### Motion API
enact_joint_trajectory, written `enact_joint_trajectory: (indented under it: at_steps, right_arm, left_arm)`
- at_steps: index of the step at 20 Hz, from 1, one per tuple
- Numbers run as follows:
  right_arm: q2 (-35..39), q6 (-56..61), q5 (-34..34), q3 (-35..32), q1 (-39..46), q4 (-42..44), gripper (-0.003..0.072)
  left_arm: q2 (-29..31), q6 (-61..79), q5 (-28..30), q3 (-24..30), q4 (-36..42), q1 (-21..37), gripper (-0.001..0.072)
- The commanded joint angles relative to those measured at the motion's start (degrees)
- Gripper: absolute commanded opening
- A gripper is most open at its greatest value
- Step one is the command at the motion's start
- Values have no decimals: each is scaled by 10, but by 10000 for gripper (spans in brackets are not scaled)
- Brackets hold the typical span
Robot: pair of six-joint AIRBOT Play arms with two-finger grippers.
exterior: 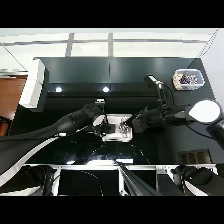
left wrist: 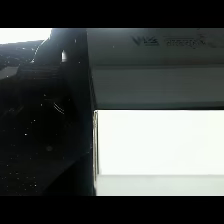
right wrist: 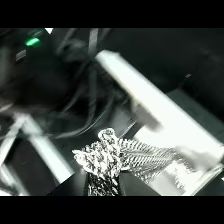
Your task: Fold the box and place the chain.
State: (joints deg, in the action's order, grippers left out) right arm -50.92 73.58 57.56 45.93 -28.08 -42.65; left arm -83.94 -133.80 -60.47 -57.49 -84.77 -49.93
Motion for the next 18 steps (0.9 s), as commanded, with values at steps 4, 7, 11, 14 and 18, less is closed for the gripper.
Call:
enact_joint_trajectory:
  at_steps: [4, 7, 11, 14, 18]
  right_arm:
    - [-46, 21, -25, -13, -32, -66, 5]
    - [-59, 71, -46, -22, -36, -105, 5]
    - [-63, 72, -48, -27, -36, -90, 12]
    - [-63, 72, -51, -27, -40, -81, 12]
    - [-62, 72, -35, -26, -45, -82, 388]
  left_arm:
    - [0, 0, 0, 0, 0, 0, 29]
    - [0, 0, 0, 0, 0, 0, 29]
    - [0, 0, 0, 0, 0, 0, 29]
    - [0, 0, 0, 0, 0, 0, 29]
    - [0, 0, 0, 0, 0, 0, 29]
